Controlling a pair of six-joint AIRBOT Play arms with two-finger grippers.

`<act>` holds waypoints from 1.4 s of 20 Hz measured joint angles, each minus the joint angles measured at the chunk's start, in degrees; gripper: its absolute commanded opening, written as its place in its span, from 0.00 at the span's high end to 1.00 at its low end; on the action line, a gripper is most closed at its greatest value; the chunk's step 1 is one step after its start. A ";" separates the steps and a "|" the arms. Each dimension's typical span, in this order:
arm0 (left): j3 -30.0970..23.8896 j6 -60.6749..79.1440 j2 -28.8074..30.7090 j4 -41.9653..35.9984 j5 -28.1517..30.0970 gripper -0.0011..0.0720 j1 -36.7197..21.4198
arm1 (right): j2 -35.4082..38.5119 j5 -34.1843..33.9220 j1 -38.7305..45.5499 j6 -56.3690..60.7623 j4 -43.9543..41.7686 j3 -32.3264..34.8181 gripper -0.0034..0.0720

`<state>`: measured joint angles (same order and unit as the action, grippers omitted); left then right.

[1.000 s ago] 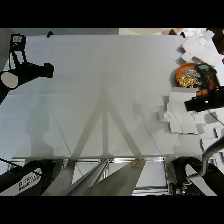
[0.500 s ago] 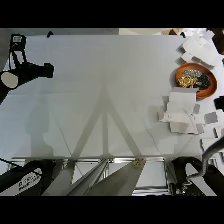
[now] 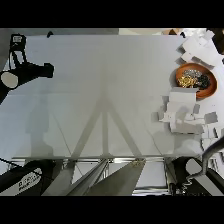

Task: Fold the box and place the chain.

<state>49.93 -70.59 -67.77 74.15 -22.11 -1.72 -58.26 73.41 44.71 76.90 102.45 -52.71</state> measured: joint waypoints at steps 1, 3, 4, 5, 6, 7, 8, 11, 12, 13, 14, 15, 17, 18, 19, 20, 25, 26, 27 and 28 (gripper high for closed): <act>0.00 0.00 0.00 -0.02 0.02 0.03 0.00 | -1.75 -0.07 0.50 -0.61 -0.87 -0.02 0.36; 0.00 0.00 0.00 -0.02 0.00 0.03 0.00 | -5.25 -0.13 1.09 -2.29 -1.92 0.00 0.36; 0.00 0.00 0.00 -0.02 0.02 0.03 0.00 | -6.91 -0.15 1.27 -3.15 -2.19 -0.02 0.36; 0.00 0.00 0.00 -0.02 0.00 0.03 0.00 | -8.44 -0.44 1.38 -3.54 -2.47 0.00 0.36; 0.00 0.02 0.00 -0.02 0.00 0.03 0.00 | -9.97 -1.01 1.49 -4.02 -2.64 -0.02 0.36; 0.00 0.00 0.00 -0.02 0.00 0.03 0.00 | -11.32 -1.79 1.55 -4.46 -2.86 0.00 0.36; 0.00 0.02 0.00 -0.02 0.02 0.03 0.00 | -12.44 -2.67 1.60 -4.70 -2.93 -0.02 0.37; 0.00 0.00 0.00 -0.02 0.00 0.03 0.00 | -15.17 -5.70 1.68 -4.98 -3.17 -0.02 0.37; 0.00 0.02 0.00 0.00 0.00 0.03 0.00 | -15.98 -6.71 1.68 -5.11 -3.26 -0.02 0.37; 0.00 0.00 0.00 -0.02 0.00 0.03 0.00 | -16.83 -7.58 1.68 -5.18 -3.30 -0.02 0.38; 0.00 0.00 0.00 -0.02 0.00 0.03 0.00 | -17.75 -8.22 1.68 -5.22 -3.37 -0.02 0.42; 0.00 0.00 0.00 0.00 0.00 0.03 0.00 | -18.62 -8.61 1.70 -5.27 -3.56 -0.02 0.42; 0.00 0.00 0.00 -0.02 0.00 0.03 0.00 | -20.26 -9.35 1.68 -5.40 -4.59 -0.02 0.56; 0.00 0.00 0.00 -0.02 0.00 0.03 0.00 | -20.87 -9.70 1.70 -5.64 -5.57 -0.02 0.62; 0.00 0.00 0.00 -0.02 0.00 0.03 0.00 | -21.31 -10.03 1.70 -6.19 -6.62 -0.02 0.82; 0.00 0.00 0.00 -0.02 0.02 0.03 0.00 | -21.64 -10.36 1.68 -6.45 -7.87 -0.02 0.94; 0.00 0.00 0.00 -0.02 0.00 0.03 0.00 | -22.27 -8.41 1.70 -7.87 -11.50 -0.02 0.94; 0.00 0.00 0.00 -0.02 0.00 0.03 0.00 | -22.27 -6.93 1.70 -8.59 -12.20 -0.02 0.94; 0.00 0.00 0.00 -0.02 0.00 0.03 0.00 | -22.25 -5.44 1.70 -9.70 -13.25 -0.02 0.94; 0.00 0.00 0.00 -0.02 0.00 0.03 0.00 | -22.01 -3.41 1.70 -11.04 -14.67 -0.02 0.95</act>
